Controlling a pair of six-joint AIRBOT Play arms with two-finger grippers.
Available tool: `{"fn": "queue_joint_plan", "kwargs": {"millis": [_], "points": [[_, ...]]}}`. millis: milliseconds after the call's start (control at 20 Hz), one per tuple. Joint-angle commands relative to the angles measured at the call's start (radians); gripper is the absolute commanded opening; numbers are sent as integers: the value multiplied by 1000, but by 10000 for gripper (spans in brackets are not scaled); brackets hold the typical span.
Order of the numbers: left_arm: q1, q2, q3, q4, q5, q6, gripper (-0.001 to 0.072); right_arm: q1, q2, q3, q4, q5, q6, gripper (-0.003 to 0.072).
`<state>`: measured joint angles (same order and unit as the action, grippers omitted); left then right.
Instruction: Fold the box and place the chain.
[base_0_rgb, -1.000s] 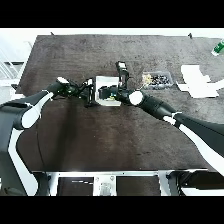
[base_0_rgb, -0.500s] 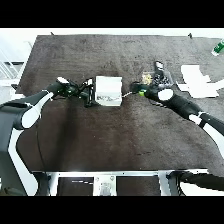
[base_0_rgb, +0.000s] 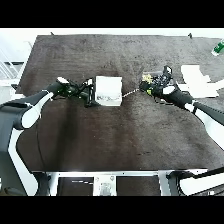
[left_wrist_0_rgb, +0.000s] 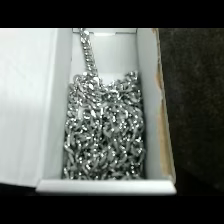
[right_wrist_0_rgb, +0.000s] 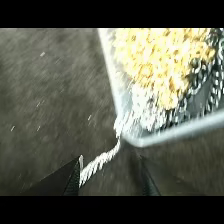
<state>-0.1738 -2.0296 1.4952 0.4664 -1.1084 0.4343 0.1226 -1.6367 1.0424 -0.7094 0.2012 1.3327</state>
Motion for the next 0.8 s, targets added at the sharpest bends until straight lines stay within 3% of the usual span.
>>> {"fn": "queue_joint_plan", "kwargs": {"millis": [0, 150, 200, 250, 450, 750], "points": [[0, 0, 0, 0, 0, 0, 469, -5, -98, 89, 48, 0, 3, 432], [0, 0, 0, 0, 0, 0, 469, 6, -151, 152, 48, 18, 3, 329], [0, 0, 0, 0, 0, 0, 469, 11, -156, 158, 47, 17, 2, 201], [0, 0, 0, 0, 0, 0, 469, 14, -157, 157, 45, 2, -3, 17], [0, 0, 0, 0, 0, 0, 469, 49, -64, 130, 20, 2, -9, 10], [0, 0, 0, 0, 0, 0, 469, 167, 310, 53, 17, 116, -158, 10]]}}
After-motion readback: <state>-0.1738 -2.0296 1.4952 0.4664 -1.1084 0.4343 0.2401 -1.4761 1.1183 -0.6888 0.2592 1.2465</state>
